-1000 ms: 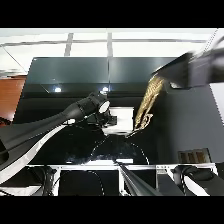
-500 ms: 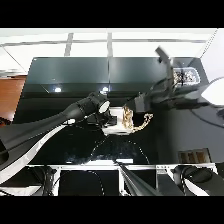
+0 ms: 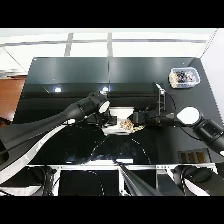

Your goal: Fold the box and place the chain.

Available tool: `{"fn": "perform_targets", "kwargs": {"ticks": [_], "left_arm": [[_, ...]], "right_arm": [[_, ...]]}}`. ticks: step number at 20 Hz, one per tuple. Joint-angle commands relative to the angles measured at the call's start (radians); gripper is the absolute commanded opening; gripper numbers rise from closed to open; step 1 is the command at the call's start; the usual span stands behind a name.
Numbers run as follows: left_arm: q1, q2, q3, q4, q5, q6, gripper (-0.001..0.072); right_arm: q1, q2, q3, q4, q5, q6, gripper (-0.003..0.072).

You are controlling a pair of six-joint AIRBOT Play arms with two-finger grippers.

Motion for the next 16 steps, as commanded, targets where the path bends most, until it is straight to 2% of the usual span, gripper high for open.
{"fn": "perform_targets", "kwargs": {"ticks": [1,3,6,8,10,11,12,16], "left_arm": [[0.000,-0.001,0.000,0.000,0.000,0.000,0.0028],[0.000,-0.001,0.000,0.000,0.000,0.000,0.0028],[0.000,-0.001,0.000,0.000,0.001,0.000,0.0028],[0.000,-0.001,0.000,0.000,0.001,0.000,0.0028],[0.000,-0.001,0.000,0.000,0.000,0.000,0.0028],[0.000,-0.001,0.000,0.000,0.000,0.000,0.0028],[0.000,-0.001,0.000,0.000,0.000,0.000,0.0028],[0.000,-0.001,0.000,0.000,0.000,0.000,0.0028]], "right_arm": [[0.000,-0.008,-0.025,0.033,-0.057,-0.001,0.0264],[-0.026,-0.006,-0.007,0.007,-0.003,-0.045,0.0276],[-0.164,0.027,0.050,-0.108,0.210,-0.092,0.0276],[-0.251,0.060,0.055,-0.222,0.304,-0.192,0.0275],[-0.248,0.061,0.029,-0.316,0.335,-0.357,0.0282],[-0.231,0.061,-0.009,-0.314,0.288,-0.449,0.0566],[-0.204,0.061,-0.046,-0.305,0.222,-0.541,0.0711],[-0.060,0.060,-0.163,-0.306,-0.037,-0.953,0.0706]]}}
